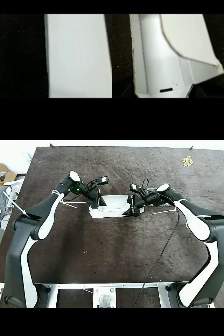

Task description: Fold the box and place the chain.

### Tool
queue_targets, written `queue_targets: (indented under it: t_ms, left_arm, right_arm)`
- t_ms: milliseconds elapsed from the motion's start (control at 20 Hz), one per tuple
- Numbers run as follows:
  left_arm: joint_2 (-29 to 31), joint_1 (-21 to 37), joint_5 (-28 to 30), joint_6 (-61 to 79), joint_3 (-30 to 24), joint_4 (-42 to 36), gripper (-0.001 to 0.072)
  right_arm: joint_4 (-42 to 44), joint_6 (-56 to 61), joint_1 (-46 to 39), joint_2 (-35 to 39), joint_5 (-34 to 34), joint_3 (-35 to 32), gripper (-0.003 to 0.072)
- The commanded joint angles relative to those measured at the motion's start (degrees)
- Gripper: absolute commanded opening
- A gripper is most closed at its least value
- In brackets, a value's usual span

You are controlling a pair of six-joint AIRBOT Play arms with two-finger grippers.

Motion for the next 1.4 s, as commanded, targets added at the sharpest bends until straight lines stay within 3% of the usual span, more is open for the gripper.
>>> queue_targets:
  t_ms: [0, 1350]
  left_arm:
    - [0.0, 0.0, 0.0, 0.0, 0.0, -1.5, 0.0011]
    - [-0.1, 0.0, 0.0, 0.5, -0.5, -0.7, 0.0011]
  right_arm:
    - [0.5, 0.5, 0.2, -2.6, 1.9, 2.4, 0.065]
    - [-4.0, -1.1, 0.7, -3.7, 1.7, 2.5, 0.0632]
